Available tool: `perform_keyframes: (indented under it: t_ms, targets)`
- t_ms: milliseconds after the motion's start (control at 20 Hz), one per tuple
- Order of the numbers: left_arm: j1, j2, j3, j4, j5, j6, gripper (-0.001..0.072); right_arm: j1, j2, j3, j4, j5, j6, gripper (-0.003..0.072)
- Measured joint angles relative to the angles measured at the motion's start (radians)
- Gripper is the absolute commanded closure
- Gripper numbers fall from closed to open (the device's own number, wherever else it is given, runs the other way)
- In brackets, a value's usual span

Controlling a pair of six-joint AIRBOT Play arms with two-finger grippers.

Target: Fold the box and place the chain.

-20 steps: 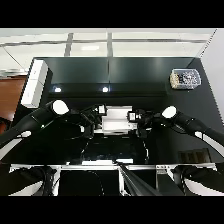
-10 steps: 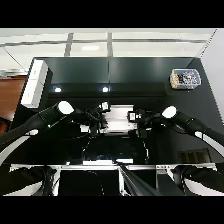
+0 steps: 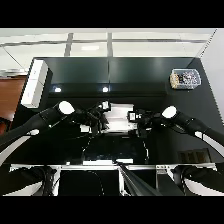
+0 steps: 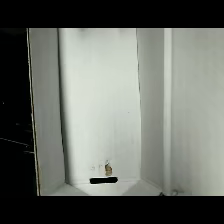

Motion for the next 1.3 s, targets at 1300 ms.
perform_keyframes:
  t_ms: [1300]
  targets:
    - [0.454,0.077,-0.237,-0.044,-0.212,-1.011,0.0686,0.000,0.000,0.000,0.000,-0.002,0.001,0.0559]
